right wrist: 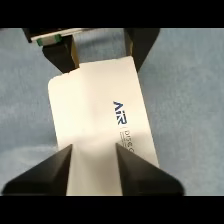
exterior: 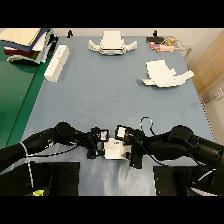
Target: Fold the box.
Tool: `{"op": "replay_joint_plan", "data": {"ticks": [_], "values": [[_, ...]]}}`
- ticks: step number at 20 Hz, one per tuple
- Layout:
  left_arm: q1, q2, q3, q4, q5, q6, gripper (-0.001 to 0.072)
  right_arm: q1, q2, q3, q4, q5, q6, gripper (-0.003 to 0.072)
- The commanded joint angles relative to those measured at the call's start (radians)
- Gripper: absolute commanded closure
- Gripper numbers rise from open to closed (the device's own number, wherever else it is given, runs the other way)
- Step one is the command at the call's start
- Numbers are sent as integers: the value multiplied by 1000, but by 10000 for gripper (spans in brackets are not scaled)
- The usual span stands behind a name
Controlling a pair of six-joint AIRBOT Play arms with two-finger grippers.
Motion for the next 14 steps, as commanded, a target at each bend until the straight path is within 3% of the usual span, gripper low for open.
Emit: {"op": "replay_joint_plan", "data": {"ticks": [1, 5, 14], "values": [[0, 1, 0, 0, 0, 0, 372, 33, 13, -16, -103, 48, -72, 164], [0, 1, 0, 0, 0, 0, 372, 33, 12, -16, -222, 106, -97, 160], [0, 1, 0, 0, 0, 0, 372, 33, 13, 9, -217, 116, -95, 161]]}}
